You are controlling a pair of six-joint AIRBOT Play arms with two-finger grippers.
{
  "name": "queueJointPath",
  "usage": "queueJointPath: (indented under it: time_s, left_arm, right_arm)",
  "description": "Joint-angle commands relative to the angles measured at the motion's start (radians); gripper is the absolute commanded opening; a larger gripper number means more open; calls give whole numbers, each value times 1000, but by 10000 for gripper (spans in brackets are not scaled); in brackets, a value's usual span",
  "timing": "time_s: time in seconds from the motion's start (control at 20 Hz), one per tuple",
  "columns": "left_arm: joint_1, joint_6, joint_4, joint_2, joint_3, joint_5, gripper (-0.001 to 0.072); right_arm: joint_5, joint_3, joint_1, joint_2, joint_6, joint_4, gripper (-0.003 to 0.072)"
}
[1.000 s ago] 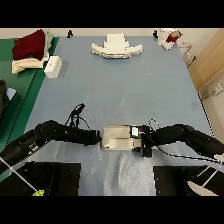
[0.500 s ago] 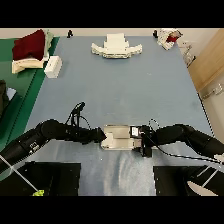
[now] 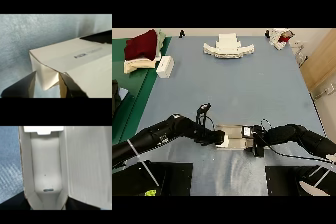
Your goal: Fold the box.
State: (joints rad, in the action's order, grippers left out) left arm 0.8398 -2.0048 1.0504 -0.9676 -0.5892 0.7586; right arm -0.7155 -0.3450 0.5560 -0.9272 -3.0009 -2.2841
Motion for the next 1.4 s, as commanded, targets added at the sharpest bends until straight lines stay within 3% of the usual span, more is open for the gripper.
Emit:
queueJointPath:
  time_s: [0.0, 0.3, 0.45, 0.55, 0.6, 0.7, 0.75, 1.0, 1.05, 1.1, 1.15, 1.35]
  left_arm:
    - [90, -275, 239, -80, -96, 86, 405]
    - [230, -536, 472, -239, -251, 248, 405]
    - [269, -592, 524, -312, -303, 315, 396]
    - [283, -603, 525, -348, -317, 330, 145]
    - [290, -607, 525, -357, -319, 329, 103]
    - [295, -622, 521, -368, -321, 326, 102]
    - [295, -629, 521, -369, -322, 328, 15]
    - [295, -620, 521, -369, -323, 360, 14]
    - [295, -593, 519, -367, -323, 363, 66]
    - [295, -580, 517, -367, -325, 366, 387]
    - [295, -580, 517, -367, -330, 377, 476]
    - [293, -584, 524, -367, -340, 378, 476]
  right_arm:
    - [0, -1, 0, 0, 0, -1, 545]
    - [1, -1, 0, 0, 0, -1, 545]
    - [0, -1, 0, 0, 0, -1, 546]
    - [0, -1, 0, 0, 0, -1, 546]
    - [0, -1, 0, 0, 0, -1, 545]
    - [0, -1, 0, 0, 0, -1, 545]
    - [0, -1, 0, 0, 0, -1, 545]
    - [0, -1, 0, 0, 0, -1, 545]
    - [0, -1, 0, 0, 0, -1, 546]
    - [0, -1, 0, 0, 0, -1, 545]
    - [1, -1, 0, 0, 0, -1, 545]
    - [0, -1, 0, 0, 0, -1, 546]
